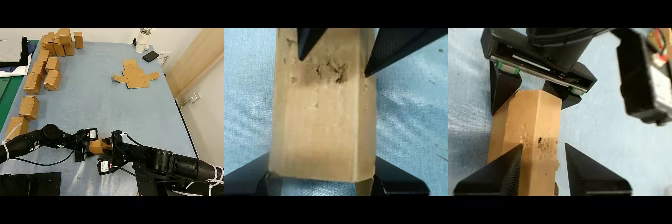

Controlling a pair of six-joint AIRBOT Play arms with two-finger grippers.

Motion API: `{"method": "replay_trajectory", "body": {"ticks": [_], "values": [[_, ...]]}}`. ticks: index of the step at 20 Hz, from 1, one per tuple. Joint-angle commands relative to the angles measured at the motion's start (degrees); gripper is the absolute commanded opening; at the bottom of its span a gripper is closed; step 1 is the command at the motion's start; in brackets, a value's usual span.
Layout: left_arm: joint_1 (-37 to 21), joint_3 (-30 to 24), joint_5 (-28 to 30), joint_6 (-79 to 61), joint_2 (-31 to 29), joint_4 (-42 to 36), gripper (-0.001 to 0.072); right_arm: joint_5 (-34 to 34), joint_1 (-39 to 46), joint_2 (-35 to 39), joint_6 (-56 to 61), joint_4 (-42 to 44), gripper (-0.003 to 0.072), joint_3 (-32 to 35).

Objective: Fold the box.

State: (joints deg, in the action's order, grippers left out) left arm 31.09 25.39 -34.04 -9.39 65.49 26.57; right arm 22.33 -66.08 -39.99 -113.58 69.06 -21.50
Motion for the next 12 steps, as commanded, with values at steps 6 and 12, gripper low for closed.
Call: {"method": "replay_trajectory", "body": {"ticks": [6,12], "values": [[0.0,0.0,0.0,0.0,0.0,0.0,0.0518,0.4,0.1,0.2,0.0,-2.7,0.0335,-0.8],[0.0,0.0,0.0,0.0,0.0,0.0,0.0517,1.8,0.2,-2.0,4.6,-8.3,0.0263,-0.7]]}}
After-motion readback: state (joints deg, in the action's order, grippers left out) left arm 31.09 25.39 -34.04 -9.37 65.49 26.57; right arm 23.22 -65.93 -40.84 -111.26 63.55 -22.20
